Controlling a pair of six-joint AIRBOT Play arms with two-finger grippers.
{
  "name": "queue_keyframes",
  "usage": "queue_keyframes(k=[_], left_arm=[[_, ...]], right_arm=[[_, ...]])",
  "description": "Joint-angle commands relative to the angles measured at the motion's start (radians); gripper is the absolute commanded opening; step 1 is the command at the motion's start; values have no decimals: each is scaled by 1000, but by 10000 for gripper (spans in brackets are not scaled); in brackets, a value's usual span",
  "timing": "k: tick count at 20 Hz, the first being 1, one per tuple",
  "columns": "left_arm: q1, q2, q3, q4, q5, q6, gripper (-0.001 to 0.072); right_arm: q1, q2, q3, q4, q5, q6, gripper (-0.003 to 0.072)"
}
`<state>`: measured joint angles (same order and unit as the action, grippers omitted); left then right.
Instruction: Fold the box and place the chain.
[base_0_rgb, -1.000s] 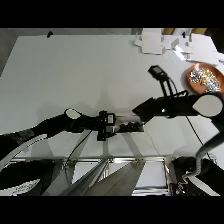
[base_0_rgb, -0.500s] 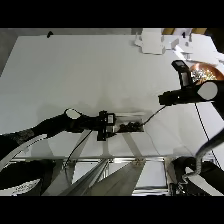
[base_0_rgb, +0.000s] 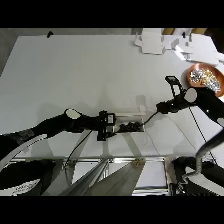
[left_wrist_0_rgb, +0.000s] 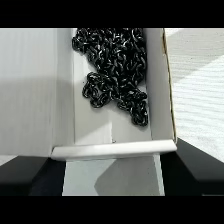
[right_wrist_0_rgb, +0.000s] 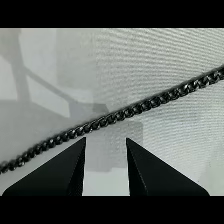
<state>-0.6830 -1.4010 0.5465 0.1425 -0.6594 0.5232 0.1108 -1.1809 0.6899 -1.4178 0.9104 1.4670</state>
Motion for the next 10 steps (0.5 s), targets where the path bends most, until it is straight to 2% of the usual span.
queue_keyframes(k=[1, 10], left_arm=[[0, 0, 0, 0, 0, 0, 134], [0, 0, 0, 0, 0, 0, 134]], right_arm=[[-1, -16, -11, -3, -48, 2, 280], [-1, -50, -11, -3, -73, 26, 277]])
